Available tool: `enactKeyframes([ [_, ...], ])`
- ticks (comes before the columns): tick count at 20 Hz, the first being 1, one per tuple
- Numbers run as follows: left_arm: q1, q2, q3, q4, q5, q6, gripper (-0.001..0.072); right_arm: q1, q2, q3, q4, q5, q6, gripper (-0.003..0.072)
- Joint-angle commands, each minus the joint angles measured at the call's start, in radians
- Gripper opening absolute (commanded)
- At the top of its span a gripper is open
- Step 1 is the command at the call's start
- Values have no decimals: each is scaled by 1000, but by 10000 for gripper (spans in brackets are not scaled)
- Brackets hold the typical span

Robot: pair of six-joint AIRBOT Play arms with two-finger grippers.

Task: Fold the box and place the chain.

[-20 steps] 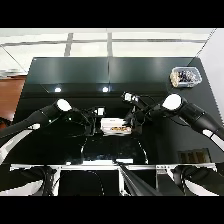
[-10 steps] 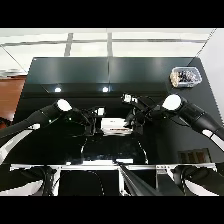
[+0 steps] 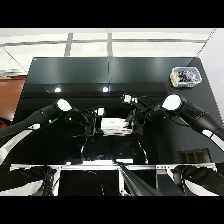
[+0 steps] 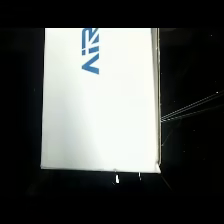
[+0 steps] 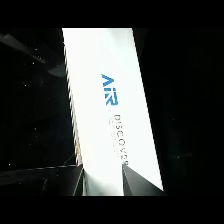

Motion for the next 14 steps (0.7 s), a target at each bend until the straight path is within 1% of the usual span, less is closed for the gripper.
enactKeyframes([
  [1, 1, 0, 1, 0, 0, 0, 467, 0, -1, 0, -1, 8, 23, 284],
  [5, 1, 0, 1, 0, 0, 0, 467, 0, -1, 0, -3, 35, 51, 283],
  [9, 1, 0, 1, 0, 0, 0, 467, 0, -1, 0, -47, 63, 96, 283],
  [14, 1, 0, 1, 0, 0, 0, 467, 0, -1, 0, -46, 62, 121, 283],
])
